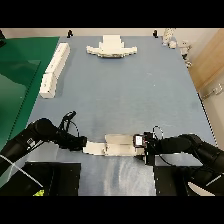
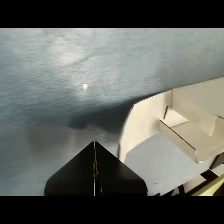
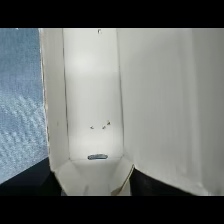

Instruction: Fold the box.

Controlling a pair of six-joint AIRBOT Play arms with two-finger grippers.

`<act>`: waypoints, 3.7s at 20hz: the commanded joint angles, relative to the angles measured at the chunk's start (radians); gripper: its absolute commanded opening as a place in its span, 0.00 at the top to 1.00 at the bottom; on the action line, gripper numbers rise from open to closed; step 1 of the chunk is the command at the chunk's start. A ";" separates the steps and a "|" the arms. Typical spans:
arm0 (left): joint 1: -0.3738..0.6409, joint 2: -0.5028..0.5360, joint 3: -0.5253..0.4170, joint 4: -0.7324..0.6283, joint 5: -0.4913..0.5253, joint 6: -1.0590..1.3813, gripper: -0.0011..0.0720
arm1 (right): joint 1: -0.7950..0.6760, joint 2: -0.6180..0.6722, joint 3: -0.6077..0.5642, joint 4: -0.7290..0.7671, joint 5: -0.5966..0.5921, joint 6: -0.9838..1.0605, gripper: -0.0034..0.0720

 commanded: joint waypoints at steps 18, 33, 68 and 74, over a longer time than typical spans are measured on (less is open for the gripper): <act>-0.137 -0.009 0.013 -0.273 0.088 0.130 0.47 | 0.000 0.000 0.000 0.000 0.000 0.000 0.24; -0.139 0.064 0.050 -0.322 0.076 0.092 0.46 | 0.000 0.000 0.000 0.000 0.000 0.000 0.24; -0.893 -0.656 0.673 0.687 -0.150 -1.104 0.46 | 0.000 0.000 0.000 0.000 0.000 0.000 0.24; -0.893 -0.656 0.673 0.690 -0.153 -1.128 0.96 | 0.000 0.000 0.000 0.000 0.000 0.000 0.24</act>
